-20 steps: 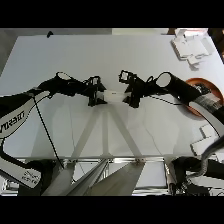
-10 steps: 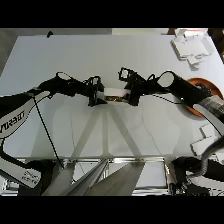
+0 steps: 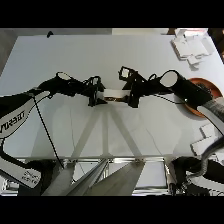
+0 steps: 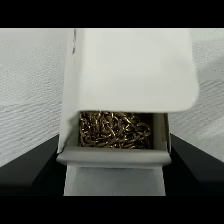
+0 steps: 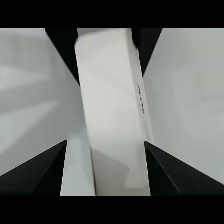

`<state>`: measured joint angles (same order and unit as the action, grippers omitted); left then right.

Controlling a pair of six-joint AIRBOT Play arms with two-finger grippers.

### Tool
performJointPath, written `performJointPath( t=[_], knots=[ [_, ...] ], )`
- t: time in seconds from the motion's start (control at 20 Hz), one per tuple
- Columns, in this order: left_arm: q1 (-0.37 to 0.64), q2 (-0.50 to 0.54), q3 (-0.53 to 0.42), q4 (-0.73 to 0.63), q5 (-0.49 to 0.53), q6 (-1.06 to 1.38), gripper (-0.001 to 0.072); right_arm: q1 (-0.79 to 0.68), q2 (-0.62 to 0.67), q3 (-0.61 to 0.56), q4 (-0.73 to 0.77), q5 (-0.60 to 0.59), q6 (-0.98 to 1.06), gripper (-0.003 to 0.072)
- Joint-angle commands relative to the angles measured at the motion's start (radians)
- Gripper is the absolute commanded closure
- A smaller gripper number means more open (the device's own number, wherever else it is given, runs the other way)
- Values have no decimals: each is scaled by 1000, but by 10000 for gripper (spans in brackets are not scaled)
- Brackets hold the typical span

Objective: Fold the box and place the chain.

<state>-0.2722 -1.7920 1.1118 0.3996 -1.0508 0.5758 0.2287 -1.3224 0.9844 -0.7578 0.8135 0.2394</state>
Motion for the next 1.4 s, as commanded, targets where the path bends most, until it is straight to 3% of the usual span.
performJointPath(
  t=[0.0,0.1,0.25,0.5,0.85,1.1,1.35],
  knots=[
    [0,0,1,0,0,0,332,-36,19,2,236,8,48,149],
    [0,0,1,0,0,0,332,-69,19,1,303,-11,50,169],
    [0,0,1,0,0,0,332,-103,0,2,269,-50,78,193],
    [0,0,1,0,0,0,332,-107,-88,1,251,110,47,215],
    [0,0,1,0,0,0,332,-107,-124,1,158,57,10,232],
    [0,0,1,0,0,0,332,-87,-111,1,98,58,-14,395],
    [0,0,1,0,0,0,332,-35,-110,1,9,16,-35,447]
  ],
)
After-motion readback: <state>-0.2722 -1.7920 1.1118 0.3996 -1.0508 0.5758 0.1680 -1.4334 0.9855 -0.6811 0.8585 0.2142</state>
